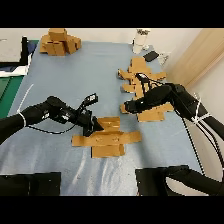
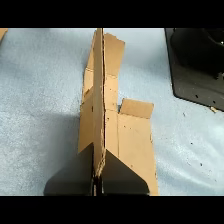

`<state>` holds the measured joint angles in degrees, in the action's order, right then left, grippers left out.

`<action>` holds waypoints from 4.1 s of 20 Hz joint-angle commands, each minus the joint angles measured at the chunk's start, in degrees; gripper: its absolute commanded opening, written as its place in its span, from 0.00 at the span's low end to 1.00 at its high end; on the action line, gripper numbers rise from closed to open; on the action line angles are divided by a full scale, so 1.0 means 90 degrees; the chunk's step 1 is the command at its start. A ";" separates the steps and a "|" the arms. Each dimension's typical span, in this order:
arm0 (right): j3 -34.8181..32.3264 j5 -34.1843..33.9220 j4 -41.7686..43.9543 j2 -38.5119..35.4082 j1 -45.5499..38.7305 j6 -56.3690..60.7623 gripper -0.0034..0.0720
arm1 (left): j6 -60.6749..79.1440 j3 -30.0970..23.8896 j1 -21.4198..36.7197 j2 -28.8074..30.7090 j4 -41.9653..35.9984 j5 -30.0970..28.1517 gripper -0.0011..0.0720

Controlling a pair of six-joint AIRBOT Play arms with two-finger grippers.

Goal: Fold the box.

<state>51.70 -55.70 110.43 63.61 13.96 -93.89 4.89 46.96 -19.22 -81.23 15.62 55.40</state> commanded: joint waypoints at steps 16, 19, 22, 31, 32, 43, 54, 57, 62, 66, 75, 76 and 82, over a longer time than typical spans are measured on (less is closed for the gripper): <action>-0.2883 0.0687 -0.1236 -0.2091 0.5005 -0.1248 0.90 | 0.0002 0.0005 0.0000 0.0002 0.0002 -0.0044 0.03; -0.2897 0.0891 -0.2934 -0.1634 0.5481 -0.0425 0.93 | 0.0002 0.0005 -0.0002 0.0002 0.0002 -0.0041 0.03; -0.2895 0.1042 -0.3470 -0.1416 0.5481 -0.0338 0.93 | 0.0002 0.0005 -0.0005 0.0002 0.0002 -0.0044 0.03; -0.2895 0.1416 -0.4520 -0.1389 0.5481 0.0304 0.93 | 0.0002 0.0005 -0.0002 0.0002 0.0002 -0.0044 0.03; -0.2895 0.1418 -0.4522 -0.1389 0.5481 0.0374 0.93 | 0.0002 0.0005 -0.0002 0.0002 0.0002 -0.0044 0.03; -0.2674 0.1275 -0.4313 -0.1428 0.5474 0.1093 0.93 | 0.0002 0.0005 -0.0002 0.0002 0.0002 -0.0044 0.03; -0.2766 0.1423 -0.3810 -0.1751 0.4823 0.0192 1.00 | 0.0002 0.0005 0.0000 0.0002 0.0000 -0.0044 0.03; -0.2788 0.1401 -0.3946 -0.2110 0.4753 0.0010 1.00 | 0.0002 0.0005 0.0000 0.0002 0.0000 -0.0046 0.03; -0.3077 0.1489 -0.4248 -0.2565 0.4748 -0.0024 1.00 | 0.0002 0.0005 0.0000 0.0002 0.0000 -0.0044 0.03; -0.3242 0.2055 -0.3776 -0.2552 0.4206 -0.0821 1.00 | 0.0002 0.0005 0.0000 0.0002 -0.0002 -0.0044 0.03; -0.3230 0.2327 0.0153 -0.2205 0.2234 -0.5977 1.00 | 0.0002 0.0005 0.0000 0.0002 -0.0002 -0.0044 0.03; -0.3225 0.2329 0.0389 -0.2057 0.2098 -0.6295 1.00 | 0.0002 0.0005 0.0000 0.0002 -0.0002 -0.0044 0.03; -0.3067 0.2261 0.0381 -0.1853 0.1982 -0.6504 1.00 | 0.0002 0.0005 0.0000 0.0002 -0.0007 -0.0044 0.03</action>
<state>23.73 -35.64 112.27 45.89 32.80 -148.94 4.89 46.96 -19.22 -81.23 15.59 55.00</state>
